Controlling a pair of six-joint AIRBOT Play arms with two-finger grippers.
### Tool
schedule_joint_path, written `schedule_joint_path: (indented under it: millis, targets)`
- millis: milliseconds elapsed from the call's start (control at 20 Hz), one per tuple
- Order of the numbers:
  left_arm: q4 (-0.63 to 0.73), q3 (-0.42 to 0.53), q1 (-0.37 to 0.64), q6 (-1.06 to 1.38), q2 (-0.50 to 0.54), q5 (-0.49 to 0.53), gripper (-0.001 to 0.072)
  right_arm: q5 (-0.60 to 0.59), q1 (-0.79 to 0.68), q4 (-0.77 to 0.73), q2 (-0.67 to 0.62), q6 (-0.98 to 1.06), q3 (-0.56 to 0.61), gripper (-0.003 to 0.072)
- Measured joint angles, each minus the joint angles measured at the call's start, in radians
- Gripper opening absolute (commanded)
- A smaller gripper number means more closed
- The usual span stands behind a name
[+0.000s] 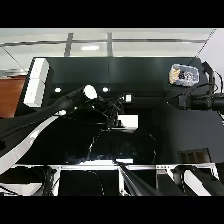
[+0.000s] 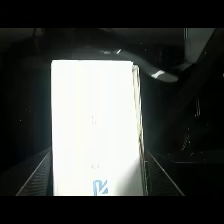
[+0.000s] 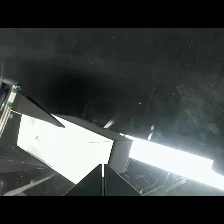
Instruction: Fold the box and place the chain.
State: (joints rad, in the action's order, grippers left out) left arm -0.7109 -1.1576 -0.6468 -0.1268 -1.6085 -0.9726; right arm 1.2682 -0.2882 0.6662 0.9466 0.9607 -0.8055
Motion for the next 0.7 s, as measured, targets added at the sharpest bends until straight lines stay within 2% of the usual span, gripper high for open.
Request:
schedule_joint_path:
  millis: [300,350,400,450,550,700]
  targets:
    - [-0.106,-0.001,-0.06,-0.15,-0.024,0.086,0.0704,-0.002,0.0,0.0,0.0,0.0,0.0,0.0015]
    - [-0.128,-0.002,-0.074,-0.188,-0.026,0.104,0.0628,-0.003,0.0,0.0,0.0,0.0,0.0,0.0015]
    - [-0.151,-0.005,-0.086,-0.228,-0.028,0.118,0.0433,-0.005,0.0,0.0,0.0,0.0,0.0,0.0015]
    - [-0.183,-0.014,-0.096,-0.286,-0.028,0.12,0.0347,-0.008,0.0,0.0,0.0,0.0,0.0,0.0015]
    - [-0.293,-0.048,-0.102,-0.443,-0.026,0.084,0.0348,-0.011,0.0,0.0,0.0,0.0,0.0,0.0015]
    - [-0.502,-0.093,-0.06,-0.674,0.014,-0.042,0.0347,-0.014,0.0,0.0,0.0,0.0,0.0,0.0015]
